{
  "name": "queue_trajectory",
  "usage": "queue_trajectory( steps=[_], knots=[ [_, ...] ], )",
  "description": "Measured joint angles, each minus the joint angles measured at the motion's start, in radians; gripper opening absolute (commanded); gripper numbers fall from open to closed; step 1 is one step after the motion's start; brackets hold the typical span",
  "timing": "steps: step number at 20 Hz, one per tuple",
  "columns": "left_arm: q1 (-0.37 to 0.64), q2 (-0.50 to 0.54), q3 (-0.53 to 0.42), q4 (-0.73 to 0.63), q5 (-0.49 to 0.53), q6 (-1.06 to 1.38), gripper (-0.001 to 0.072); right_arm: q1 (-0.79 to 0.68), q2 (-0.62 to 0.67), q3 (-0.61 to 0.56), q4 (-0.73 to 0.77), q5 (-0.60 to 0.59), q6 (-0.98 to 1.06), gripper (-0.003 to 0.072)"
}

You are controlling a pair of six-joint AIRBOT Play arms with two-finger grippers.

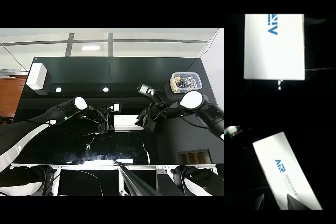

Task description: Fold the box and place the chain.

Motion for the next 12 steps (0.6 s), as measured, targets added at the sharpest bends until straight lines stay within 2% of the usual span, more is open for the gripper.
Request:
queue_trajectory(
  steps=[1,4,6,12],
  knots=[
    [0.0,0.0,0.0,0.0,0.0,0.0,0.0509,-0.012,0.005,0.002,0.004,0.02,0.09,0.0006],
    [0.0,0.0,0.0,0.0,0.0,0.0,0.0509,-0.036,0.01,-0.036,0.027,0.043,0.273,0.0009],
    [0.0,0.0,0.0,0.0,0.0,0.0,0.0509,-0.048,0.001,-0.075,0.077,0.013,0.352,0.001],
    [0.0,0.0,0.0,0.0,0.0,0.0,0.0509,-0.061,-0.087,-0.125,0.306,-0.057,0.446,0.0011]
  ],
)
